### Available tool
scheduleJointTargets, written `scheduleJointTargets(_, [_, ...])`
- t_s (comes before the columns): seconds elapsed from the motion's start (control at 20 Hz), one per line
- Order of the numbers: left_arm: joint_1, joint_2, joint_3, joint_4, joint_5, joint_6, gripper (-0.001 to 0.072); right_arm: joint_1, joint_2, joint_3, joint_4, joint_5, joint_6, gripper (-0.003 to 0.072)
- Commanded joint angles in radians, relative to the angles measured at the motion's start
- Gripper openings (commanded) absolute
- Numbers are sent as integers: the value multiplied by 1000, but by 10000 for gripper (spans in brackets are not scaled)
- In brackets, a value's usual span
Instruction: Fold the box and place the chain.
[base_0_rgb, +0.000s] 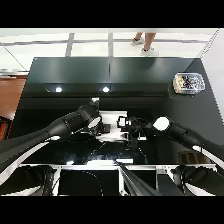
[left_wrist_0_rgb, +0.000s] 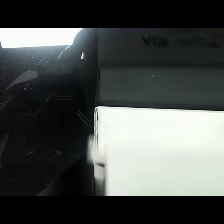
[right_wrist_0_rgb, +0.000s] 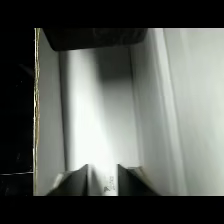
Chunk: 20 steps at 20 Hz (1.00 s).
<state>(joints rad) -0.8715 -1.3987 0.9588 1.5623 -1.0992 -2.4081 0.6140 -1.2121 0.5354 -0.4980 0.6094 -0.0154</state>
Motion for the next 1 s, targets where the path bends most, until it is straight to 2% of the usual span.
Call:
scheduleJointTargets(0.0, [0, -1, 0, -2, -3, 0, 22, -18, 25, 0, -64, -8, 157, 53])
scheduleJointTargets(0.05, [0, -1, 0, -1, -8, 0, 22, -43, 61, 1, -132, 8, 306, 52])
scheduleJointTargets(0.1, [0, -1, 0, 0, -10, 1, 22, -82, 110, 12, -225, 71, 463, 11])
scheduleJointTargets(0.2, [0, -1, 0, -1, -10, 0, 22, -211, 228, 71, -468, 274, 824, 11])
scheduleJointTargets(0.3, [0, -1, 0, -4, -10, 0, 22, -379, 319, 73, -651, 312, 1125, 11])
scheduleJointTargets(0.35, [0, -1, 0, -4, -10, 0, 22, -475, 329, 67, -680, 319, 1231, 11])
scheduleJointTargets(0.45, [0, -1, 0, -4, -11, 0, 22, -651, 316, 11, -610, 309, 1407, 11])
scheduleJointTargets(0.55, [0, -1, 0, -4, -11, 0, 22, -743, 284, -81, -415, 314, 1402, 11])
scheduleJointTargets(0.65, [0, -1, 0, -4, -11, 0, 22, -718, 209, -146, -185, 357, 1254, 11])
scheduleJointTargets(0.95, [0, -1, 0, -4, -11, 0, 22, -518, -40, -151, 68, 380, 996, 11])
